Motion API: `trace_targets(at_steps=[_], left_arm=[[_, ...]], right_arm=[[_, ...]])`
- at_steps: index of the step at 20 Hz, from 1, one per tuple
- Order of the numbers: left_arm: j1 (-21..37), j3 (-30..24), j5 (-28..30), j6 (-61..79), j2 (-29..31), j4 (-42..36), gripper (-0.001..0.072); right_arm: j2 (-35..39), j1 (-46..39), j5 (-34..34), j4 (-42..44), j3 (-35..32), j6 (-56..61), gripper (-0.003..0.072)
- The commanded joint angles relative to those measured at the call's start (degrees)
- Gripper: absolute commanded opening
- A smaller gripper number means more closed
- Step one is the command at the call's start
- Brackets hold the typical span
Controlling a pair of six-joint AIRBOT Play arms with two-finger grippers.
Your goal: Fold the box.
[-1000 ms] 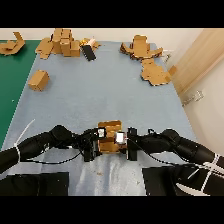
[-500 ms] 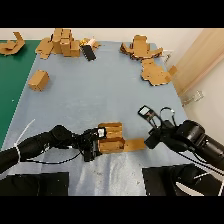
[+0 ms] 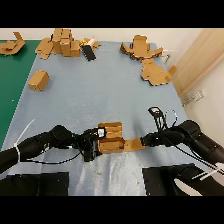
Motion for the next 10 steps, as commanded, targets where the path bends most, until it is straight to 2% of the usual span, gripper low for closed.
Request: trace_targets(at_steps=[1, 6, 10], left_arm=[[0.0, 0.0, 0.0, 0.0, 0.0, 0.0, 0.0439], [0.1, 0.0, 0.0, 0.0, 0.0, 0.0, 0.0439], [0.1, 0.0, 0.0, 0.0, 0.0, 0.0, 0.0439]], right_arm=[[-4.7, -0.8, 4.6, 9.0, -1.1, -3.4, 0.0003], [-5.8, -0.8, 4.4, 23.5, -0.7, -11.1, 0.0004], [-4.2, 0.9, 3.9, 26.7, 1.3, -11.8, 0.0003]])
